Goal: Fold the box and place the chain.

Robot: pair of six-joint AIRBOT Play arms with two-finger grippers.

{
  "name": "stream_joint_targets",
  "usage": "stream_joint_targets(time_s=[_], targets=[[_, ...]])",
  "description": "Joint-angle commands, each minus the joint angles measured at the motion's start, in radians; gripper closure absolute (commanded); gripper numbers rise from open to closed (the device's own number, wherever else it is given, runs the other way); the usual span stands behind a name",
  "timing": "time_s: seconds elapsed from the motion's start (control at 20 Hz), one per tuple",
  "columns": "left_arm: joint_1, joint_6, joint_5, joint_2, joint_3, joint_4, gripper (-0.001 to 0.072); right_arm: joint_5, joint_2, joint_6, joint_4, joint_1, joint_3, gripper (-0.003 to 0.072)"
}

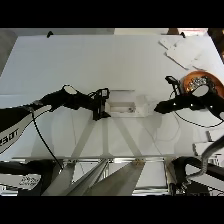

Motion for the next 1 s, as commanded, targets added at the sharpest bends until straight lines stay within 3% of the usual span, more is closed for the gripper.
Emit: stream_joint_targets(time_s=[0.0,0.15,0.45,0.5,0.6,0.95], targets=[[0.0,0.0,0.0,0.0,0.0,0.0,0.0372,0.011,-0.054,-0.047,0.172,0.042,-0.003,0.0677],[0.0,0.0,0.0,0.0,0.0,0.0,0.0372,0.037,-0.053,-0.114,0.329,0.045,-0.003,0.0677],[0.0,0.0,0.0,0.0,0.0,0.0,0.0372,0.047,-0.047,-0.117,0.387,0.11,-0.002,0.0674],[0.0,0.0,0.0,0.0,0.0,0.0,0.0372,0.05,-0.04,-0.117,0.419,0.11,-0.002,0.0646],[0.0,0.0,0.0,0.0,0.0,0.0,0.0372,0.038,-0.016,-0.115,0.45,0.109,-0.002,0.0419],[0.0,0.0,0.0,0.0,0.0,0.0,0.0372,0.029,0.031,-0.105,0.446,0.117,-0.002,0.0405]])
